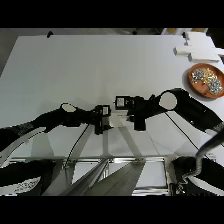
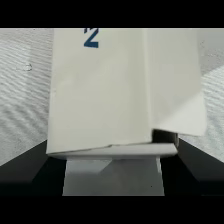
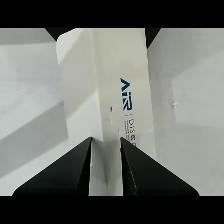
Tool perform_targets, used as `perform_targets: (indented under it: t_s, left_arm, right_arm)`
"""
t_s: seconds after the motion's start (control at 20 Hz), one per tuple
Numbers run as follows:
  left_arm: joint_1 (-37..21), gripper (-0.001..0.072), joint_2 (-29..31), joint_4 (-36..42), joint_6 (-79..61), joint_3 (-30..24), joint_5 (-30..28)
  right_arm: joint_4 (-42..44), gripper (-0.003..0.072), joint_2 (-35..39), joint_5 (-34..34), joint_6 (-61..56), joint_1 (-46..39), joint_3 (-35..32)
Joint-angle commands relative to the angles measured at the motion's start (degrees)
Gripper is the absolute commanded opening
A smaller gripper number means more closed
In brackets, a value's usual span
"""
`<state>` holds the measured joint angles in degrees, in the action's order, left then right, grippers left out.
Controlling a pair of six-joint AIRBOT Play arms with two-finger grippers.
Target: Fold the box and place the chain.
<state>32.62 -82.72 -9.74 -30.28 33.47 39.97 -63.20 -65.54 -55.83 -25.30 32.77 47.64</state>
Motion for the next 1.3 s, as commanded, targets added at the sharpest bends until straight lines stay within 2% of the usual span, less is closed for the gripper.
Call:
perform_targets:
  t_s: [0.0, 0.25, 0.3, 0.65, 0.75, 0.9, 1.25]
  left_arm:
    - [-0.02, 0.0088, 0.04, -0.13, -0.15, 0.0, 0.13]
    - [-0.02, 0.0088, 0.04, -0.13, -0.15, 0.0, 0.13]
    - [-0.02, 0.0088, 0.04, -0.13, -0.15, 0.0, 0.13]
    - [-0.02, 0.0088, 0.04, -0.13, -0.15, 0.0, 0.13]
    - [-0.02, 0.0088, 0.04, -0.13, -0.15, 0.0, 0.13]
    - [-0.02, 0.0088, 0.04, -0.13, -0.15, 0.0, 0.13]
    - [-0.02, 0.0088, 0.04, -0.13, -0.15, 0.0, 0.13]
  right_arm:
    - [-1.05, 0.0174, -0.13, 1.73, -2.45, -0.04, 0.02]
    - [-1.03, 0.0142, -0.13, 2.14, -3.28, -0.04, -0.09]
    - [-0.98, 0.0115, -0.13, 2.51, -3.41, -0.02, -0.39]
    - [0.87, 0.0124, -0.13, 4.11, -3.34, -0.02, -3.69]
    - [2.32, 0.0236, -0.15, 3.72, -3.15, 0.02, -3.74]
    - [3.74, 0.0343, -0.07, 2.45, -3.17, 0.02, -3.72]
    - [4.98, 0.0342, 1.79, 3.5, -3.15, -0.04, -3.67]
